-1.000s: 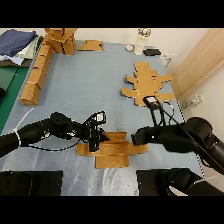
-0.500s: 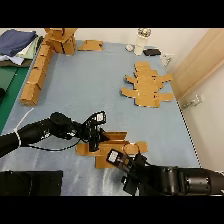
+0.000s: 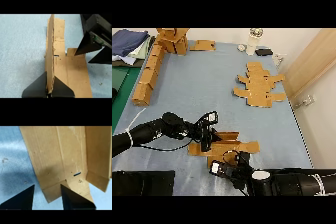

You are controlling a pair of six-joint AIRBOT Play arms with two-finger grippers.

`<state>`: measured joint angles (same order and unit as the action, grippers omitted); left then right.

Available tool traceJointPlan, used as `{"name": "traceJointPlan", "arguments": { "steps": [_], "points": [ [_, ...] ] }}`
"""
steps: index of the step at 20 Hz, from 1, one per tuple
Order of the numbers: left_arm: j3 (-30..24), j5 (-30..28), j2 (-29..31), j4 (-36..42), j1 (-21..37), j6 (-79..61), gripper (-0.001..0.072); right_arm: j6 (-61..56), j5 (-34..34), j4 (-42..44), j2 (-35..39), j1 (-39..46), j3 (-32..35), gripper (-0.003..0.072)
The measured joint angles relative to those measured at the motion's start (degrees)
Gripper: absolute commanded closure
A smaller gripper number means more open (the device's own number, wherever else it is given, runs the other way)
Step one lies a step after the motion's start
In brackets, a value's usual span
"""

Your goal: Fold the box.

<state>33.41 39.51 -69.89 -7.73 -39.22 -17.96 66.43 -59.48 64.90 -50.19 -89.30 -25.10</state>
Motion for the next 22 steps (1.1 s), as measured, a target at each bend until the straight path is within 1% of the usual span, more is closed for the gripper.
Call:
{"name": "traceJointPlan", "arguments": {
  "steps": [4, 10, 12, 13, 14, 18, 22],
  "points": [
    [0.0, 0.0, 0.0, 0.0, 0.0, 0.0, 0.0696, -1.1, 0.4, -3.7, -0.6, -0.1, -0.1, 0.0203],
    [0.0, 0.0, 0.0, 0.0, 0.0, 0.0, 0.0696, -8.8, 0.4, -8.3, -0.2, -0.1, -2.8, 0.0203],
    [0.0, 0.0, 0.0, 0.0, 0.0, 0.0, 0.0696, -10.6, 0.4, -8.7, -0.1, -0.1, -3.2, 0.0202],
    [0.0, 0.0, 0.0, 0.0, 0.0, 0.0, 0.0696, -11.2, 0.4, -8.6, -0.1, -0.1, -3.4, 0.0174],
    [0.0, 0.0, 0.0, 0.0, 0.0, 0.0, 0.0695, -11.7, 0.4, -8.3, -0.1, -0.1, -3.5, -0.0034],
    [0.0, 0.0, 0.0, 0.0, 0.0, 0.0, 0.0696, -12.5, 0.4, -6.4, 1.4, 1.6, -3.2, -0.0034],
    [0.0, 0.0, 0.0, 0.0, 0.0, 0.0, 0.0695, -11.2, 1.3, -5.5, 6.3, 5.6, -0.3, -0.0034]
  ]
}}
